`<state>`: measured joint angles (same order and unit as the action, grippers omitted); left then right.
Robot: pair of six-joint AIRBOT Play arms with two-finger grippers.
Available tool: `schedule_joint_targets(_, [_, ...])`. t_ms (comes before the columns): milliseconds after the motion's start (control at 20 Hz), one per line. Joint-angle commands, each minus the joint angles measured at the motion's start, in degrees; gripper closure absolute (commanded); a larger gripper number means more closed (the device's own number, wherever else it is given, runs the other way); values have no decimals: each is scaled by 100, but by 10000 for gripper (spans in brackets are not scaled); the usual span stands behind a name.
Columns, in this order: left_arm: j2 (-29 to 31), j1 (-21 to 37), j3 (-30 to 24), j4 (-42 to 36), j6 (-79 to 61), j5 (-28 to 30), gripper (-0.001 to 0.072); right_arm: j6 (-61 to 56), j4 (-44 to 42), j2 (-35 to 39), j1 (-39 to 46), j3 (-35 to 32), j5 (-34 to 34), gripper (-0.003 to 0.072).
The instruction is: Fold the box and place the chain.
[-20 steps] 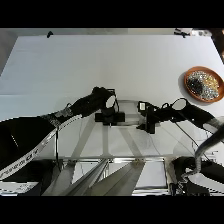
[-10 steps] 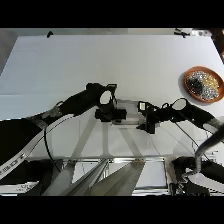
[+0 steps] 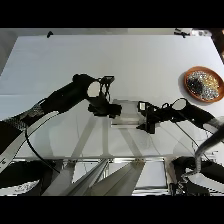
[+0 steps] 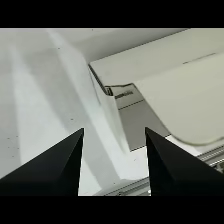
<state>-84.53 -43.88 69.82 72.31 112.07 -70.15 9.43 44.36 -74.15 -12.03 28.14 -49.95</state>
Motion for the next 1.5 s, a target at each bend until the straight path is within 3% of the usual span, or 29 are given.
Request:
schedule_joint_targets(0, [181,107,0,151,-1025,-28,292,0,382,-2,-4,0,-2,346])
schedule_joint_targets(250, [1211,538,-249,170,-5095,201,293,2,382,-2,-4,0,-2,346])
schedule_joint_targets(400, [1912,957,-1198,-632,-7989,1056,292,2,382,-2,-4,0,-2,346])
schedule_joint_targets(500, [1998,1207,-1834,-1115,-9466,1231,282,2,382,-2,-4,0,0,346])
schedule_joint_targets(550, [1923,1320,-2094,-1342,-9973,1228,187,2,382,-2,-4,0,0,346])
schedule_joint_targets(600, [1812,1405,-2275,-1554,-10229,1222,54,0,382,-2,-4,0,-2,346])
schedule_joint_targets(650, [1633,1445,-2365,-1674,-10275,1189,9,2,382,-2,-4,0,-2,346])
schedule_joint_targets(950, [627,1285,-2361,-2708,-11234,1587,4,2,382,-2,-4,0,0,346])
schedule_joint_targets(1450, [245,951,-2356,-3403,-11984,2186,4,2,382,-2,-4,0,0,346])
